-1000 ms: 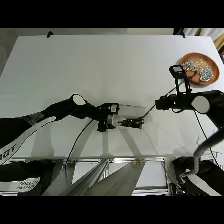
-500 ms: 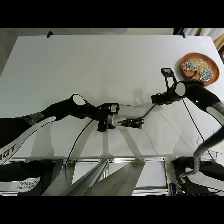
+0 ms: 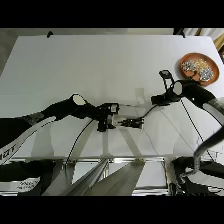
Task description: Fold the box and place the chain.
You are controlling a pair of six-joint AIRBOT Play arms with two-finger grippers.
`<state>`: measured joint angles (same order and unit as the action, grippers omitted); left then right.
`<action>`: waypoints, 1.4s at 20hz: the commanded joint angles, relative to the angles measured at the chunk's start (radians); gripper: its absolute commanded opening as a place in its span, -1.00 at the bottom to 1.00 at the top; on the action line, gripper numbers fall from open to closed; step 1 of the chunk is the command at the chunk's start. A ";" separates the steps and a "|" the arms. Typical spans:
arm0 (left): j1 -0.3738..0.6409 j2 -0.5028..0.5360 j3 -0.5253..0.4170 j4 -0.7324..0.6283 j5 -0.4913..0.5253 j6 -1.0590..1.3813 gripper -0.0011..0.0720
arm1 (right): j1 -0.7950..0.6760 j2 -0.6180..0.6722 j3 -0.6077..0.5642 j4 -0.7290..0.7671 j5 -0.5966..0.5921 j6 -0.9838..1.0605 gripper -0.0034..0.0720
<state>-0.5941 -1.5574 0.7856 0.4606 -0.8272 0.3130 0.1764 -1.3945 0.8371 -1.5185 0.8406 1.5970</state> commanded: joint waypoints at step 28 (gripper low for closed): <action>0.000 0.000 0.000 0.000 0.000 0.000 -0.22 | 0.460 0.634 0.001 0.336 0.141 -0.108 -0.87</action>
<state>-0.5941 -1.5574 0.7856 0.4603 -0.8272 0.3130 0.6117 -0.7467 0.8375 -1.1854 1.0016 1.4715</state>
